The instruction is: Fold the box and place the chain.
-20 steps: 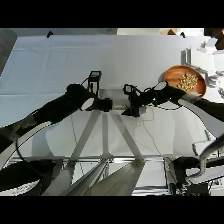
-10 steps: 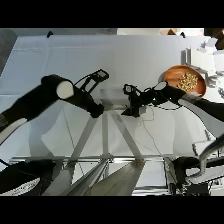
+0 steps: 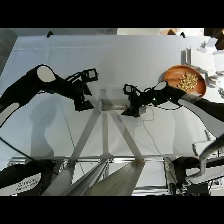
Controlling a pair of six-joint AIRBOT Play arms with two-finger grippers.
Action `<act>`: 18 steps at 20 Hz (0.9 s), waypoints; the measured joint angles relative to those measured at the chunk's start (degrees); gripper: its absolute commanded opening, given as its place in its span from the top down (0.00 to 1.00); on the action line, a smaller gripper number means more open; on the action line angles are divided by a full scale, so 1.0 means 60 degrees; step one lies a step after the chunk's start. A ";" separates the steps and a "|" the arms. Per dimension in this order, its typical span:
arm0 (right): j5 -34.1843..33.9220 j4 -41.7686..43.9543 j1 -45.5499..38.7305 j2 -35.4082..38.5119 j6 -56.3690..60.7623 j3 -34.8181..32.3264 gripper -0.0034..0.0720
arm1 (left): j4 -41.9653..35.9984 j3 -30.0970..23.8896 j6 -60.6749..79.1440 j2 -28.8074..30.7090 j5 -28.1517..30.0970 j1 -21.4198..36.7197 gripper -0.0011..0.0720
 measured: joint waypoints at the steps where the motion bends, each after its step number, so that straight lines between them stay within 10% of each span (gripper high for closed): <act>1: 0.0000 0.0000 0.0000 0.0000 0.0000 0.0000 0.26 | -0.0382 -0.0058 0.0739 -0.0255 0.0004 0.0135 0.02; 18: 0.0004 -0.0004 0.0000 0.0000 0.0004 0.0000 0.26 | -0.3464 -0.0259 0.6422 -0.2328 -0.0197 0.0484 0.02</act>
